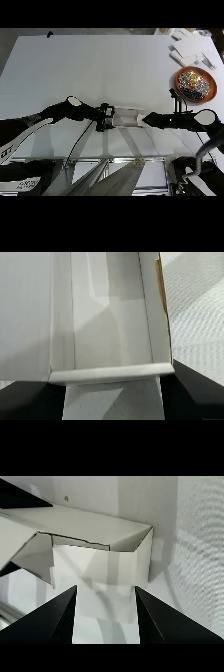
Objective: Fold the box and place the chain.
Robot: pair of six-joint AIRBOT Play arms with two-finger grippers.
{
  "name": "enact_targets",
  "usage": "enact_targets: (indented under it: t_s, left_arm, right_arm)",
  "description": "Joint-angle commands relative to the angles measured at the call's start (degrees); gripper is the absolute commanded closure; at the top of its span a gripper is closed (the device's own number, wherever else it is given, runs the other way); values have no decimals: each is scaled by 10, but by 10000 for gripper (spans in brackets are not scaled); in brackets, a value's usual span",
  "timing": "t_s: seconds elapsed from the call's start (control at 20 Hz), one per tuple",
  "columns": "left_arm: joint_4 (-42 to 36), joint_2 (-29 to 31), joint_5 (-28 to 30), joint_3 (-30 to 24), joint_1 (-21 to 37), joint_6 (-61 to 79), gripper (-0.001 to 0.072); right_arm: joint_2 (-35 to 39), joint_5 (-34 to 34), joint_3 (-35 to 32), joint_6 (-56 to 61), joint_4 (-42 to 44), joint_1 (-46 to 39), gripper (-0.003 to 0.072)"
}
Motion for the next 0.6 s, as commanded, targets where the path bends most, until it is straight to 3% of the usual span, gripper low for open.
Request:
enact_targets:
  t_s: [0.0,0.25,0.55]
  left_arm:
    - [0,0,0,0,0,0,640]
    - [0,0,0,0,0,0,640]
    - [0,0,0,0,0,0,640]
  right_arm:
    - [-28,13,30,13,-10,26,280]
    - [-89,2,85,107,-130,129,280]
    - [-122,-6,133,221,-219,169,281]
